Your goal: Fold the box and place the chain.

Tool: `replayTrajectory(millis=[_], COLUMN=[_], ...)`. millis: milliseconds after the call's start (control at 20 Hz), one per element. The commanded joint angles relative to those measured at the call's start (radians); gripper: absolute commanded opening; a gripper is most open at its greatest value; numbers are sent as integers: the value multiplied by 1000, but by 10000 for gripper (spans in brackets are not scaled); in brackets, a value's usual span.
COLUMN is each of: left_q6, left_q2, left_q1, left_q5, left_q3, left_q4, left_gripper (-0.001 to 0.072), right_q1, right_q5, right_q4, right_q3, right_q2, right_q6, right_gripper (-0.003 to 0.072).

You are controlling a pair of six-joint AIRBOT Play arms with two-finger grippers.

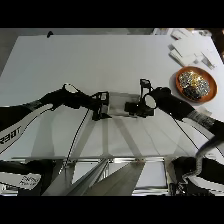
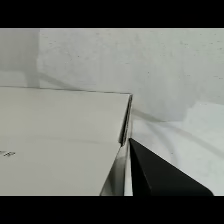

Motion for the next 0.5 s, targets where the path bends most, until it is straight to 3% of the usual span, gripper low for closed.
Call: replayTrajectory(millis=[0,300,450], left_q6=[0,0,-1], left_q2=[1,1,1], left_q1=[0,0,0], left_q5=[2,2,2], left_q3=[0,0,0], left_q4=[0,0,0], left_gripper=[88,88,88], right_q1=[2,2,2], right_q5=[3,7,18], right_q4=[-26,-30,-29], right_q3=[3,4,4], right_q2=[-11,-33,-33], right_q6=[22,21,17], right_gripper=[258,255,151])
